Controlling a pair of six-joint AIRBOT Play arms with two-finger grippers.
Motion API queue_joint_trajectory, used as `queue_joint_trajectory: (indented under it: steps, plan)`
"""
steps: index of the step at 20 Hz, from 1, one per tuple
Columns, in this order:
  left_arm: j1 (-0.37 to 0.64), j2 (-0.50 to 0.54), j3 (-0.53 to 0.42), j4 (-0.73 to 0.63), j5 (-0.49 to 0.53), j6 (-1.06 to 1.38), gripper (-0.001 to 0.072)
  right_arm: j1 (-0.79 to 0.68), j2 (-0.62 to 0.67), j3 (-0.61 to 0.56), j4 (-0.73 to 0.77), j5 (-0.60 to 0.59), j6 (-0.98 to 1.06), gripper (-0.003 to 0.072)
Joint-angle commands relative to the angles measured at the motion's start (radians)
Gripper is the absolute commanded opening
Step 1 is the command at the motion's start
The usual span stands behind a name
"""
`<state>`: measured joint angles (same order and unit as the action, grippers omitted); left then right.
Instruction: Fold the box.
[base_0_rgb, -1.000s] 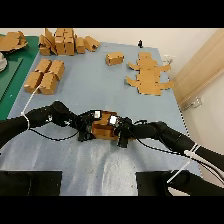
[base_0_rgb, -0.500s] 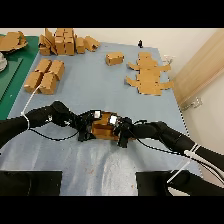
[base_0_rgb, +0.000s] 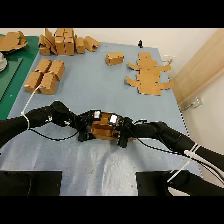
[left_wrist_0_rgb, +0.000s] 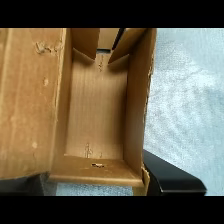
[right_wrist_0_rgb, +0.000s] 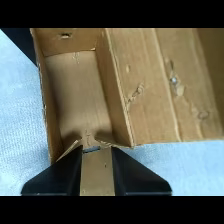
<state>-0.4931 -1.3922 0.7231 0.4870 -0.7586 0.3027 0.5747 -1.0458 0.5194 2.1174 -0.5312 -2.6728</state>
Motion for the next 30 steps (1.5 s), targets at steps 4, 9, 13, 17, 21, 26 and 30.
queue_joint_trajectory:
  steps: [4,9,13,17,21,26,30]
  plan:
    - [0.0,-0.001,0.001,-0.001,0.0,0.0,0.0445,0.001,0.0,0.001,0.019,0.006,-0.01,0.0056]
    - [0.0,-0.001,0.001,-0.001,0.0,0.0,0.0446,0.001,0.0,0.001,0.019,0.018,-0.01,0.0209]
    - [0.0,-0.001,0.001,-0.001,0.0,0.0,0.0446,0.001,0.0,0.001,0.026,0.018,-0.01,0.0232]
    - [0.0,-0.001,0.001,-0.001,0.0,0.0,0.0446,0.001,0.0,0.001,0.026,0.018,-0.01,0.0352]
    - [0.0,-0.001,0.001,-0.001,0.0,0.0,0.0445,0.0,0.001,0.001,0.017,0.016,-0.007,0.04]
    - [0.0,-0.001,0.001,-0.001,0.0,0.0,0.0445,-0.046,0.071,0.001,-0.186,-0.092,0.266,0.0111]
    - [0.0,-0.001,0.001,-0.001,0.0,0.0,0.0445,-0.122,0.204,0.001,-0.414,-0.171,0.72,0.0002]
